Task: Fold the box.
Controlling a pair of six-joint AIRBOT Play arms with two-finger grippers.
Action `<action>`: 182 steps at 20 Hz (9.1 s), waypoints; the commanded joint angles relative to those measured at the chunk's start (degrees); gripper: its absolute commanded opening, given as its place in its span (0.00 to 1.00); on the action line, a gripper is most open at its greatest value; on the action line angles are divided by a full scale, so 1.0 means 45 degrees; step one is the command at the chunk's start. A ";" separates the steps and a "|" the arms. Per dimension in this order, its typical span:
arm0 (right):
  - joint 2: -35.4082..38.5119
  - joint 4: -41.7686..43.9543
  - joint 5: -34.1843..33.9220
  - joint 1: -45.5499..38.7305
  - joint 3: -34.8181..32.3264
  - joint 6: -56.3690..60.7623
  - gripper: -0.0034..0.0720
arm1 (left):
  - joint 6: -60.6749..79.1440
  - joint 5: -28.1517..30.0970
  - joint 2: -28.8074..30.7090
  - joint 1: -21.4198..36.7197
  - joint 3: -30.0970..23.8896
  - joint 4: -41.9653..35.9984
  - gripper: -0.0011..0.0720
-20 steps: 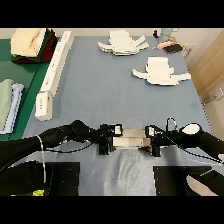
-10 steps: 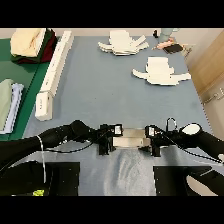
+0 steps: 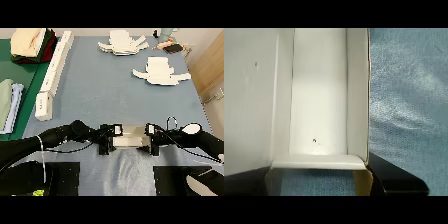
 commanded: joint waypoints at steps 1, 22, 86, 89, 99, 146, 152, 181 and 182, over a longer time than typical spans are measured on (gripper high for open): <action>0.0330 0.0044 0.0325 -0.0005 0.0010 0.0087 1.00 | 0.0015 -0.0044 -0.0005 0.0000 0.0010 0.0015 0.73; 0.8000 -0.0408 0.2584 -0.0287 0.0010 2.2382 0.99 | 0.0015 -0.0044 -0.0005 0.0000 0.0010 0.0015 0.73; 0.5935 -0.9496 0.3429 0.0850 0.1943 1.3172 0.98 | 0.0015 -0.0044 -0.0005 0.0005 0.0010 0.0015 0.73; 0.5736 -0.8995 0.2414 0.0855 0.1511 1.0647 0.99 | 0.0015 -0.0044 -0.0005 0.0000 0.0010 0.0015 0.73; 0.3259 -0.8335 -0.0189 0.2647 0.1336 0.8369 0.88 | 0.0015 -0.0044 -0.0005 0.0005 0.0010 0.0015 0.73; 0.4002 -1.6971 0.4711 0.2924 0.3463 2.9157 0.05 | 0.0015 -0.0044 -0.0005 0.0005 0.0010 0.0015 0.73; 0.2977 -1.4188 0.4702 -0.0612 0.2798 3.0551 0.04 | 0.0015 -0.0044 -0.0005 0.0000 0.0010 0.0015 0.73; 0.2550 -0.5168 0.3774 -0.1064 0.2633 2.3945 0.64 | 0.0015 -0.0044 -0.0005 0.0000 0.0010 0.0015 0.73; 0.2526 -0.4809 0.3827 -0.1059 0.2633 2.3654 0.64 | 0.0015 -0.0044 -0.0005 0.0000 0.0010 0.0015 0.73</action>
